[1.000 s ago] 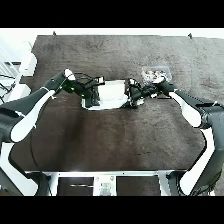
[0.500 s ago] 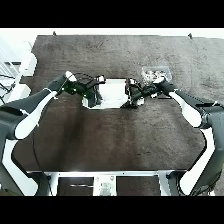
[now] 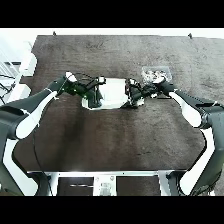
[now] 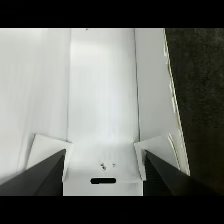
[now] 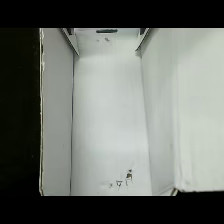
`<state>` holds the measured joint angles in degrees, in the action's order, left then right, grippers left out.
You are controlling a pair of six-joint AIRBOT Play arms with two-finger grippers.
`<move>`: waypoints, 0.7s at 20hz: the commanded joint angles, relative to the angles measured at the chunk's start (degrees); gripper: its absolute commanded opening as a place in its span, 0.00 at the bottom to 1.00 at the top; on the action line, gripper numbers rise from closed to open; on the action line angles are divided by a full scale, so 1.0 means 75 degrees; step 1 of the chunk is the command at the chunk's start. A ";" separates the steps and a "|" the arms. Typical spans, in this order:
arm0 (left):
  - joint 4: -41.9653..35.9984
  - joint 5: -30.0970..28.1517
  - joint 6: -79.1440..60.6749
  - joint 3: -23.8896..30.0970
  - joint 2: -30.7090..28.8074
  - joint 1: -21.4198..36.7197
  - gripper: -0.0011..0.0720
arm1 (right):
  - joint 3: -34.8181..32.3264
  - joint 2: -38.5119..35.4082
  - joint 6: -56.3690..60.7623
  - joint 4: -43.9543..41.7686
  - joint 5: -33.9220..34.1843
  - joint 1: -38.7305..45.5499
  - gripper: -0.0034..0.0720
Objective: Fold the box and place the chain.
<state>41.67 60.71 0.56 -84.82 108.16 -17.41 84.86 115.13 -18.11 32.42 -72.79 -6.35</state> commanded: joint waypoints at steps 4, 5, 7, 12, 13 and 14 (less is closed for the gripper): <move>-0.0073 0.0099 -0.0085 0.0000 0.0003 -0.0006 0.83 | 0.0000 0.0000 0.0000 -0.0009 0.0041 0.0000 0.78; -0.0070 0.0099 -0.0085 0.0000 0.0003 -0.0006 0.83 | 0.0000 0.0000 0.0003 -0.0012 0.0041 0.0000 0.78; 0.0009 0.0114 -0.0087 0.0000 0.0003 0.0003 0.39 | 0.0000 0.0000 0.0003 -0.0009 0.0038 0.0000 0.78; 0.0490 0.0289 -0.0090 0.0000 0.0003 0.0213 0.04 | 0.0000 0.0000 0.0003 -0.0009 0.0041 0.0000 0.78; 0.0466 0.0475 -0.0085 0.0000 0.0003 0.0318 0.04 | 0.0000 0.0000 0.0003 -0.0012 0.0041 0.0000 0.78; 0.0443 0.0612 -0.0085 0.0000 0.0003 0.0417 0.04 | 0.0000 0.0000 0.0003 -0.0009 0.0041 0.0000 0.78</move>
